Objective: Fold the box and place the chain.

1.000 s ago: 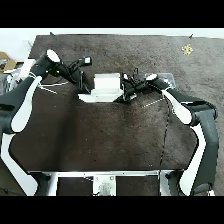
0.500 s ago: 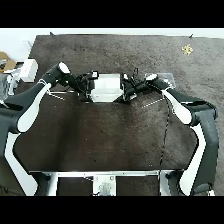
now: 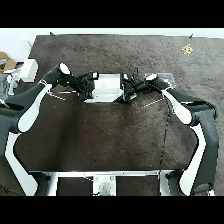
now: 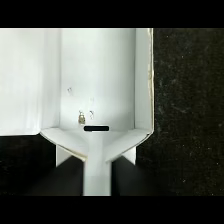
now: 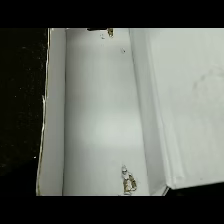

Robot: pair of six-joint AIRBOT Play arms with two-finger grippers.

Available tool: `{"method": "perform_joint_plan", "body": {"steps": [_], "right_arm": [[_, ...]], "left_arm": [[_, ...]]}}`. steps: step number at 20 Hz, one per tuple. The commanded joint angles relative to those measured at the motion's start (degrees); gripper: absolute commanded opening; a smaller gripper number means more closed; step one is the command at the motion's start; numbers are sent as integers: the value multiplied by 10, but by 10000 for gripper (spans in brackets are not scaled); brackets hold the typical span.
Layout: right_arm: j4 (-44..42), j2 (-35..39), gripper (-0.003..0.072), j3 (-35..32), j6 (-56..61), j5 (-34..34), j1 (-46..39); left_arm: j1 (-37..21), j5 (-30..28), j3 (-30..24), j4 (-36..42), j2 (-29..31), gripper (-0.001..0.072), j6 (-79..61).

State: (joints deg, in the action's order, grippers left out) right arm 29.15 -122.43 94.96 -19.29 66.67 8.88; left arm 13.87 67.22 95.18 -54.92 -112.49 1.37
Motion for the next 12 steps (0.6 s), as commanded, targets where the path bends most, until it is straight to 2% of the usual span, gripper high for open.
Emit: {"method": "perform_joint_plan", "body": {"steps": [1,3,8,12], "right_arm": [[0,0,393,0,0,0,0],[0,0,393,0,0,0,0],[0,0,393,0,0,0,0],[0,0,393,0,0,0,0]], "left_arm": [[0,-2,0,1,0,110,1],[0,-2,0,14,0,112,1],[0,-3,0,103,0,113,-16],[0,-3,0,108,-1,113,-19]]}}
